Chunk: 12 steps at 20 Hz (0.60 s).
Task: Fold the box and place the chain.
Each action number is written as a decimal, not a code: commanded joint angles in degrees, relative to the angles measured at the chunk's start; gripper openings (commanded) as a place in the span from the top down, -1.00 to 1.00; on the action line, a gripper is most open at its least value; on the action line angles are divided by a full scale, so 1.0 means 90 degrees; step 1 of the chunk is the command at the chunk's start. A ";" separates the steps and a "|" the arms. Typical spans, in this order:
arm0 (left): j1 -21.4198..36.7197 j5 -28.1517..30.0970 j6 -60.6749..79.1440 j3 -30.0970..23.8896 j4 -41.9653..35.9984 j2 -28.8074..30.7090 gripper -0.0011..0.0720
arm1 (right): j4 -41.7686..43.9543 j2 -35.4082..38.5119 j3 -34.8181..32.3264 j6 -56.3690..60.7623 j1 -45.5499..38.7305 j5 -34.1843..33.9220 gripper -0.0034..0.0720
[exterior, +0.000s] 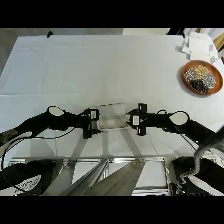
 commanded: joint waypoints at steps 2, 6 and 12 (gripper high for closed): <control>0.0002 -0.0029 0.0024 -0.0002 0.0034 0.0005 0.27 | -0.1872 0.0930 0.0002 0.1603 -0.0561 0.0170 0.52; 0.0002 -0.0029 0.0022 -0.0002 0.0034 0.0005 0.27 | -0.3621 0.1481 0.0002 0.3177 -0.0933 0.1311 0.81; 0.0002 -0.0029 0.0022 -0.0002 0.0034 0.0005 0.27 | -0.3990 0.1528 -0.0010 0.7516 -0.1858 0.1258 0.87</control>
